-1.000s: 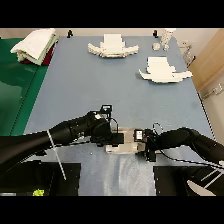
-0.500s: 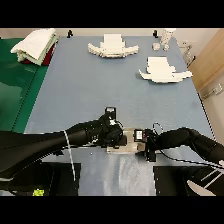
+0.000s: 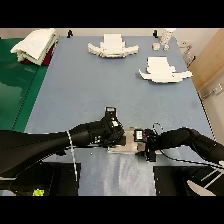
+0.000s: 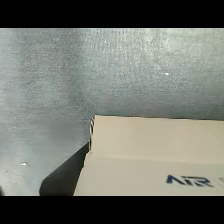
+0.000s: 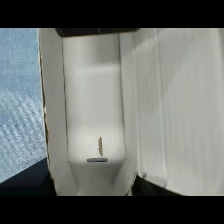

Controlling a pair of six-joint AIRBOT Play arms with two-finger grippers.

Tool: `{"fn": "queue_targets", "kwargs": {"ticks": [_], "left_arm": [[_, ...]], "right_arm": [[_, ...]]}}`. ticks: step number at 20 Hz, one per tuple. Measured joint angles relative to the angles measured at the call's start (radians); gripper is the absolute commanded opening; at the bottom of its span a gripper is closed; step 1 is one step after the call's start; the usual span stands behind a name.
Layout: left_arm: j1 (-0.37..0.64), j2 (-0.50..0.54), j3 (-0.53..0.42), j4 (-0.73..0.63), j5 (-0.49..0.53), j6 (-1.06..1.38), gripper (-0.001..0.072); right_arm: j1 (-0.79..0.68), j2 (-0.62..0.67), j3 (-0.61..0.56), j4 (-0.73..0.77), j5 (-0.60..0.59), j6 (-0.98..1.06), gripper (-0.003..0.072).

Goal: Fold the box.

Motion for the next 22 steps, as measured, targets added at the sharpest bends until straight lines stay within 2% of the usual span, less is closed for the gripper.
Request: {"fn": "queue_targets", "kwargs": {"ticks": [1, 2, 11, 14, 16, 17, 18, 19, 22], "left_arm": [[0.0, -0.003, 0.001, -0.003, 0.02, 0.003, 0.0529], [0.0, -0.002, 0.005, -0.013, 0.038, 0.005, 0.0548], [0.0, 0.011, 0.024, -0.023, -0.006, 0.027, 0.0549], [0.0, 0.072, 0.035, -0.022, -0.066, 0.05, 0.0528], [-0.002, 0.148, 0.038, -0.023, -0.146, 0.069, 0.0519], [-0.005, 0.187, 0.039, -0.021, -0.191, 0.079, 0.0452], [-0.012, 0.228, 0.04, -0.02, -0.236, 0.087, 0.0045], [-0.021, 0.264, 0.04, -0.016, -0.275, 0.098, 0.0012], [-0.051, 0.346, 0.041, 0.011, -0.334, 0.176, 0.0012]], "right_arm": [[0.0, 0.0, 0.0, 0.0, 0.0, 0.0, 0.0514], [0.0, 0.0, 0.0, 0.0, 0.0, -0.001, 0.0515], [0.0, 0.0, 0.0, 0.0, 0.0, -0.001, 0.0514], [0.0, 0.0, 0.0, 0.0, 0.0, -0.001, 0.0515], [0.0, 0.0, 0.0, 0.0, 0.001, -0.001, 0.0515], [0.0, 0.0, 0.0, 0.0, 0.0, -0.001, 0.0515], [0.0, 0.0, 0.0, 0.0, 0.001, -0.001, 0.0514], [0.0, 0.0, 0.0, 0.0, 0.0, -0.001, 0.0515], [0.0, 0.0, 0.0, 0.0, 0.001, -0.002, 0.0514]]}}
